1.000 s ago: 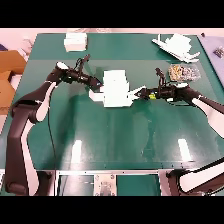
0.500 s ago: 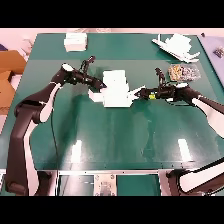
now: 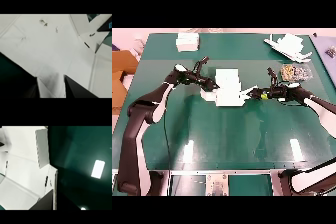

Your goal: Fold the box and place the chain.

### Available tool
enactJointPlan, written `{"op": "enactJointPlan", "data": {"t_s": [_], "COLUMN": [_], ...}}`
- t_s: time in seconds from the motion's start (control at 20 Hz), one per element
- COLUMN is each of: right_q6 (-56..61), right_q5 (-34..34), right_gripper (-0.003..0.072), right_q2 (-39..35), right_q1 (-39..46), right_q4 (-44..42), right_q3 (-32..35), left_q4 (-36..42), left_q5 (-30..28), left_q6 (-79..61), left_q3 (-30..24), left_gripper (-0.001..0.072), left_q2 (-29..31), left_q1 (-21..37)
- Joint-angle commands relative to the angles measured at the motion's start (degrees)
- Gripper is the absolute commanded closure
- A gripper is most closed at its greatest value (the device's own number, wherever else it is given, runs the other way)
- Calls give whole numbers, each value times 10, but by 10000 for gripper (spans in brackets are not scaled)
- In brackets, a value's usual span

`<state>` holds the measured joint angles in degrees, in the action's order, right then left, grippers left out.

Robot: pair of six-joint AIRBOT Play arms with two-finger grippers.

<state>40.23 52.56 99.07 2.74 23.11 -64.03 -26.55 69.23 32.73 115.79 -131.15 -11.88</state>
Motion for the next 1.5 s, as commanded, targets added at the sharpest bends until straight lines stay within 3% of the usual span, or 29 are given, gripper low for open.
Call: {"op": "enactJointPlan", "data": {"t_s": [0.0, 0.75, 0.8, 0.85, 1.05, 1.1, 1.15, 1.25, 1.45], "right_q6": [0, -2, -2, -2, -2, -2, -4, -4, -9], "right_q5": [-2, -2, -2, -2, -2, -2, -2, -3, -5], "right_gripper": [674, 674, 674, 674, 674, 674, 674, 674, 673], "right_q2": [0, 0, 0, 0, 0, 0, 0, 0, 0], "right_q1": [0, -5, -5, -5, -5, -5, -5, -5, -5], "right_q4": [0, 18, 18, 18, 20, 20, 20, 20, 20], "right_q3": [0, 0, 0, 0, 0, 0, -1, -1, -1], "left_q4": [-2, -6, -6, -6, -9, -11, -14, -15, -13], "left_q5": [-9, -59, -65, -70, -75, -73, -66, -43, 14], "left_q6": [-24, -43, -43, -43, -43, -44, -58, -105, -199], "left_q3": [0, 0, 0, 0, 0, 0, 0, 0, 0], "left_gripper": [366, 367, 398, 478, 484, 588, 648, 684, 684], "left_q2": [0, 0, 0, 0, 0, 0, 0, 0, 0], "left_q1": [-9, -9, -9, -9, -9, -9, -9, -9, -9]}}
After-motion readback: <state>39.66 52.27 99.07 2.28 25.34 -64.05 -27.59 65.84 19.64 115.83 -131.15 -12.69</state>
